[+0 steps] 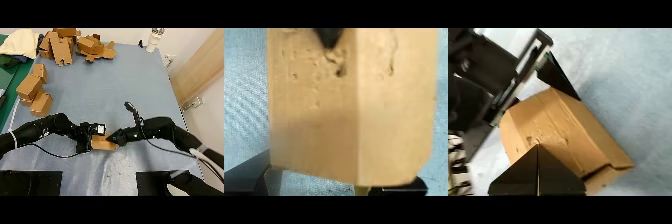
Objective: Fold the box.
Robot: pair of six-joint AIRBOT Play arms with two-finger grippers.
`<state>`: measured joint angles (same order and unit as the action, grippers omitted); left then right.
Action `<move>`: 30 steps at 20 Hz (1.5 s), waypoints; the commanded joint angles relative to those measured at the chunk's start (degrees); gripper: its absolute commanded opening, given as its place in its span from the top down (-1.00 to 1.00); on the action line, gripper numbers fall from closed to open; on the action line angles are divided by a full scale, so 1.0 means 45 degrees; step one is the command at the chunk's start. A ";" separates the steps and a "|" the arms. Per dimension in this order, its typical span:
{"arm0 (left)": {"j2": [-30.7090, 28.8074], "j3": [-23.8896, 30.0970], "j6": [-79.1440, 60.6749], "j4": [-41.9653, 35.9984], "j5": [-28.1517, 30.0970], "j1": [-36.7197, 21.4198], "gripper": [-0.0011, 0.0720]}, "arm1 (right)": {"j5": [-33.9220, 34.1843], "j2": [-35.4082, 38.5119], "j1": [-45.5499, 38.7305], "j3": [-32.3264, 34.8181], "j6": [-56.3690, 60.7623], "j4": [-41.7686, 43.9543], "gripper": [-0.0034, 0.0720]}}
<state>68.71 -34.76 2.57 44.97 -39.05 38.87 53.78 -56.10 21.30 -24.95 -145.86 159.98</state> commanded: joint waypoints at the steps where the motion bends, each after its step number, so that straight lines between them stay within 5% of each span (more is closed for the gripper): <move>1: 0.0000 -0.0010 0.0000 0.0005 0.0015 -0.0005 0.15 | -0.2968 0.1787 0.1025 0.0981 -0.1156 -0.1005 0.90; 9: 0.0000 -0.0010 0.0000 0.0000 -0.0005 -0.0005 0.14 | -0.7499 0.2030 0.5391 0.0957 -0.2599 -0.3881 0.89; 11: 0.0000 -0.0010 0.0000 0.0005 0.0000 -0.0005 0.14 | -0.7237 0.2035 0.5547 0.0894 -0.2599 -0.4760 0.35; 12: 0.0000 -0.0010 0.0000 0.0005 0.0000 -0.0005 0.15 | -0.6975 0.2064 0.5552 0.0816 -0.2599 -0.5221 0.27; 18: 0.0000 -0.0010 0.0000 0.0005 0.0005 -0.0005 0.15 | -0.5668 0.2084 0.5557 -0.0253 -0.2594 -0.8655 0.23; 19: 0.0000 -0.0010 0.0000 0.0005 0.0010 -0.0005 0.15 | -0.5581 0.2084 0.5557 -0.0350 -0.2594 -0.9190 -0.06; 20: 0.0000 -0.0010 0.0000 0.0005 0.0010 -0.0005 0.15 | -0.5489 0.2084 0.5557 -0.0393 -0.2589 -0.9301 -0.10; 26: 0.0000 -0.0010 0.0000 0.0005 0.0015 -0.0005 0.15 | -0.5367 0.2079 0.5557 -0.0418 -0.2137 -0.8471 -0.10; 30: 0.0000 -0.0010 0.0000 0.0005 0.0010 -0.0005 0.14 | -0.4823 0.2108 0.6159 -0.0418 -0.2540 -1.0919 -0.12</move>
